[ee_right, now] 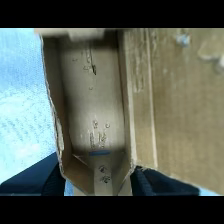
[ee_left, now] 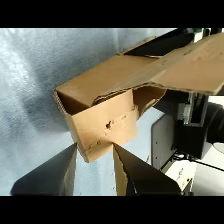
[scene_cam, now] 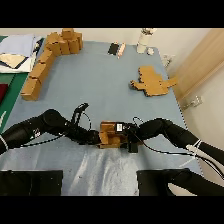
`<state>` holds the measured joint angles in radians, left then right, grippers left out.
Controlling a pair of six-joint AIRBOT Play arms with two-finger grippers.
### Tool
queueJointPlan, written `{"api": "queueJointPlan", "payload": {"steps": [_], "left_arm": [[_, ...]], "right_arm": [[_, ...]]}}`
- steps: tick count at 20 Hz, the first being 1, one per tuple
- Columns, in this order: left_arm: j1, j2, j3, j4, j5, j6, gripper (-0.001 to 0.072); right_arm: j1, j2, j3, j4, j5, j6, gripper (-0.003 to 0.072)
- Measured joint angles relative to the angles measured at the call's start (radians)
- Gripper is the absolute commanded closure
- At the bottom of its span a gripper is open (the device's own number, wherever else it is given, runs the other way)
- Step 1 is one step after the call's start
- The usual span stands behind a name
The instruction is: Fold the box.
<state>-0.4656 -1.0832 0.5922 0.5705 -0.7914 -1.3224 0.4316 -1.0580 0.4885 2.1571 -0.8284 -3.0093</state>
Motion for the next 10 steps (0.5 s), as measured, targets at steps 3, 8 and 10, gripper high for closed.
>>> {"api": "queueJointPlan", "payload": {"steps": [3, 8, 10], "left_arm": [[-0.016, -0.02, 0.0, -0.016, 0.029, 0.019, 0.0337], [-0.025, -0.031, 0.0, -0.086, 0.095, 0.035, 0.0039], [-0.027, -0.032, 0.0, -0.116, 0.101, 0.048, 0.0042]], "right_arm": [[0.0, 0.0, 0.0, 0.0, 0.0, 0.0, 0.021], [0.0, 0.0, 0.0, 0.0, 0.0, 0.0, 0.021], [0.0, 0.0, 0.0, 0.0, 0.0, 0.0, 0.021]]}}
